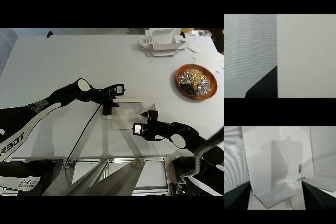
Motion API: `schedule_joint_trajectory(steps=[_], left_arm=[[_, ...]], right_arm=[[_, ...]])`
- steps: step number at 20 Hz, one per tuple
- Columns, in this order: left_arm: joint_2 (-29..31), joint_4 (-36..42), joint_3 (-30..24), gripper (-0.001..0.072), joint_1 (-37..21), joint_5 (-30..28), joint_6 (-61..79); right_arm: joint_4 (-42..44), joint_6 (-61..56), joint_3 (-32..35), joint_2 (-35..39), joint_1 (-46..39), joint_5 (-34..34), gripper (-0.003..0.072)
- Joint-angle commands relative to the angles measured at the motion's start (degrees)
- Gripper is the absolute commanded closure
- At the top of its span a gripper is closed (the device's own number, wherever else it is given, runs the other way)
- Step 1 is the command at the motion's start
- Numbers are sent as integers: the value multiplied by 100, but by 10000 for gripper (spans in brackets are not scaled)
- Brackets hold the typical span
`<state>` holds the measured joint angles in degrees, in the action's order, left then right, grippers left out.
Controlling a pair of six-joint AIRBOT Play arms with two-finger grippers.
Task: Fold the box and place the chain.
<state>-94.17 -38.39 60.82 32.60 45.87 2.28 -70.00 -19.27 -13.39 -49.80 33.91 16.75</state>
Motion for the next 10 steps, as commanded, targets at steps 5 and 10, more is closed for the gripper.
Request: schedule_joint_trajectory(steps=[5, 10], left_arm=[[-2, 0, -2, 698, 0, 0, 2], [-2, 0, -2, 698, 0, 0, 2]], right_arm=[[17, -28, -579, -96, -448, 562, -6], [332, -15, -688, -103, -702, 684, -6]])
